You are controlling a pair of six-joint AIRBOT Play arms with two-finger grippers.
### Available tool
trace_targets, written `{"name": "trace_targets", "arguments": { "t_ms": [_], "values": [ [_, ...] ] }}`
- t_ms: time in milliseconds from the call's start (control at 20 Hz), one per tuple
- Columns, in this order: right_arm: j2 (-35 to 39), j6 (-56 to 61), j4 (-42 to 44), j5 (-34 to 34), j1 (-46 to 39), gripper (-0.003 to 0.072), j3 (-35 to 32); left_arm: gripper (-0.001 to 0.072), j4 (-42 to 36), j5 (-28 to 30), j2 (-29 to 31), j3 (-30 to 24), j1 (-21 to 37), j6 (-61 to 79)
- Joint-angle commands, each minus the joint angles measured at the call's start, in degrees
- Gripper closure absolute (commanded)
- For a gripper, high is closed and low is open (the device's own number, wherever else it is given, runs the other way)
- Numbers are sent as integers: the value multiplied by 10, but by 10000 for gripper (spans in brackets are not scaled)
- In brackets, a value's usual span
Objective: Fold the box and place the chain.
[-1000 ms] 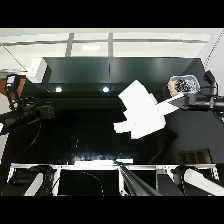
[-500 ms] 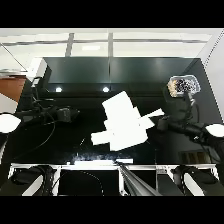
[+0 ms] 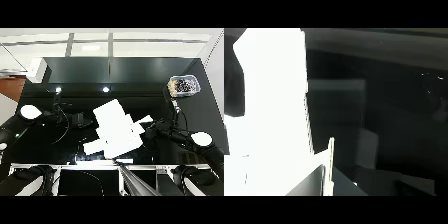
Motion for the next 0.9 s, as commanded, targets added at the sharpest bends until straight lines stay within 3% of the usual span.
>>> {"name": "trace_targets", "arguments": {
  "t_ms": [0,350,650,850],
  "values": [
    [1,2,4,-22,17,645,-2,18,-71,-49,-70,0,-1,75],
    [1,2,14,-22,17,645,-2,18,-249,-49,-174,0,-1,236],
    [1,8,14,-22,17,645,-2,18,-261,-49,-216,0,-15,285],
    [1,10,14,-23,17,645,-2,17,-335,-62,-216,0,-57,418]
  ]
}}
